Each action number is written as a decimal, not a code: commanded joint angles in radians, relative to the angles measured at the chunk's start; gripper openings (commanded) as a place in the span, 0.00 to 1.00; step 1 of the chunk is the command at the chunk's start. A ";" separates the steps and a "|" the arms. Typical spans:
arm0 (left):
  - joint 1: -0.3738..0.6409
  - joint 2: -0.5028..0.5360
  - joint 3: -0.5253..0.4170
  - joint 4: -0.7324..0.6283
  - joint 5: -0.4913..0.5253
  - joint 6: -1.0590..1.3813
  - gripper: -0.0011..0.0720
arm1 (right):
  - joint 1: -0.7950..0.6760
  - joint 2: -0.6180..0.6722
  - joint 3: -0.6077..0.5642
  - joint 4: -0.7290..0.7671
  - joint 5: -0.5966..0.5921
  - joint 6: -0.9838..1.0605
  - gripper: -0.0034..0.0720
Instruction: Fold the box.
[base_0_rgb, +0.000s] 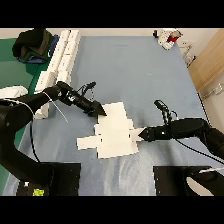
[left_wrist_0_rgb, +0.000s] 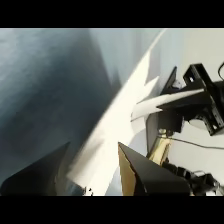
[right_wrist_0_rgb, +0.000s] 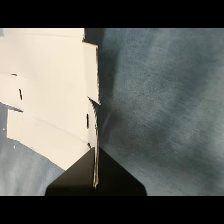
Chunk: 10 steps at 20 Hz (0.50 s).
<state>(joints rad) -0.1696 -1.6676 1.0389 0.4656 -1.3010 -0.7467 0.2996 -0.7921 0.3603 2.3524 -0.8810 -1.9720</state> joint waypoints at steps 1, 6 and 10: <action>-0.017 -0.037 0.057 0.013 -0.119 0.051 0.62 | 0.002 0.001 0.000 -0.001 0.002 0.001 0.04; -0.017 -0.038 0.067 0.065 -0.164 0.073 0.32 | 0.002 0.000 0.000 -0.003 0.002 0.001 0.04; -0.017 -0.038 0.067 0.066 -0.166 0.082 0.32 | 0.002 0.000 0.000 -0.004 0.005 0.001 0.05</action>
<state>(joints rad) -0.1860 -1.7046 1.1027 0.5236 -1.4521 -0.6762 0.3000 -0.7925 0.3603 2.3493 -0.8791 -1.9717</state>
